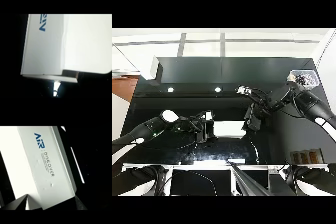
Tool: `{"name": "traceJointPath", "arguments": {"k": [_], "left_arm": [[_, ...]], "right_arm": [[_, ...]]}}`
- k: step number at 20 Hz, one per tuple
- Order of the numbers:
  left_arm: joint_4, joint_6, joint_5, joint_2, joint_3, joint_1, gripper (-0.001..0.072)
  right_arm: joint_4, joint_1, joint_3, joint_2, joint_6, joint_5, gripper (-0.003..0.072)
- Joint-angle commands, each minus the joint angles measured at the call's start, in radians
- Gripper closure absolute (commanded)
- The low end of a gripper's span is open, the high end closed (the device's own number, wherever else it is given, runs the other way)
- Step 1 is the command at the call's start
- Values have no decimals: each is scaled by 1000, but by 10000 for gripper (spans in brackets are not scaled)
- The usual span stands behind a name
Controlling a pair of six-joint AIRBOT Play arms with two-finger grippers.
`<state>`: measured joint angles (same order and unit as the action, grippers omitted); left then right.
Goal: Fold the box and place the chain.
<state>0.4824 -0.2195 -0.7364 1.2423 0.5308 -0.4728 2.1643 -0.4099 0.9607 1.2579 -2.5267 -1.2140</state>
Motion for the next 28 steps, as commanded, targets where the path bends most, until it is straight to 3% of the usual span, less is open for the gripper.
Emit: {"name": "traceJointPath", "arguments": {"k": [1,5,16,21,23,25,28], "left_arm": [[0,0,0,0,1,-1,430],[0,0,0,0,1,-1,430],[0,0,0,0,1,-1,430],[0,0,1,0,1,-1,430],[0,0,1,0,1,-1,430],[0,0,1,0,1,-1,430],[0,0,0,0,1,-1,430]], "right_arm": [[-24,-16,-3,0,-14,14,-12],[-24,-62,-3,0,-14,-32,-20],[-140,-84,-2,-6,11,6,-19],[-233,-25,13,-120,151,-58,-18],[-150,63,-40,-159,238,-77,-18],[104,126,-161,-163,168,37,-18],[163,130,-169,-163,167,118,-18]]}}
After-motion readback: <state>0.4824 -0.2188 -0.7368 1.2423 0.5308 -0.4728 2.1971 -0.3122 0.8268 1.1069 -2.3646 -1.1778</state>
